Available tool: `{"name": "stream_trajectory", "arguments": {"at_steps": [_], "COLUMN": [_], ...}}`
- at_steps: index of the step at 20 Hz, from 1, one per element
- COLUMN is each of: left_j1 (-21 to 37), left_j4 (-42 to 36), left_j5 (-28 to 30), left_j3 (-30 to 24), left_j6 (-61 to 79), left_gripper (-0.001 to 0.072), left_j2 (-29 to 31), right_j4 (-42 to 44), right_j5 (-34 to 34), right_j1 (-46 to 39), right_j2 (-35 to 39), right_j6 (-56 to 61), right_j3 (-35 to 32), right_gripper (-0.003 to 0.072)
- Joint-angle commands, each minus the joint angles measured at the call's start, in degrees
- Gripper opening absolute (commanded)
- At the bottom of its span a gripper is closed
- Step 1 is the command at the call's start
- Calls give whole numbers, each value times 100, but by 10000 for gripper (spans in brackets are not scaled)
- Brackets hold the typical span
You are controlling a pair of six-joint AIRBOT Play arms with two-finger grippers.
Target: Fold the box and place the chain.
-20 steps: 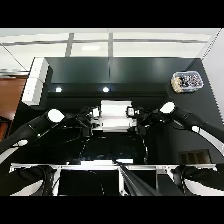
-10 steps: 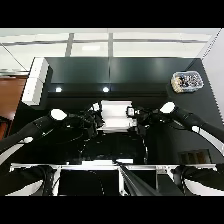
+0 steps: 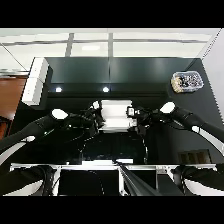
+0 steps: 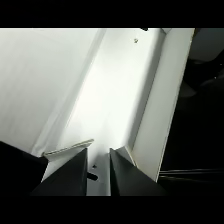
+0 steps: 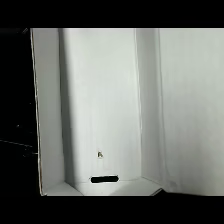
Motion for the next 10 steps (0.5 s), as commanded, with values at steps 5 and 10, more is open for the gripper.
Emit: {"name": "stream_trajectory", "arguments": {"at_steps": [5, 10], "left_j1": [72, 796], "left_j4": [76, 1812], "left_j5": [-28, -466], "left_j3": [55, 210], "left_j6": [-76, -2103], "left_gripper": [265, 30], "left_j2": [13, 793], "right_j4": [2, 2], "right_j5": [-4, -2], "right_j1": [7, 7], "right_j2": [0, 2], "right_j6": [4, 4], "right_j3": [0, 0], "right_gripper": [172, 171]}}
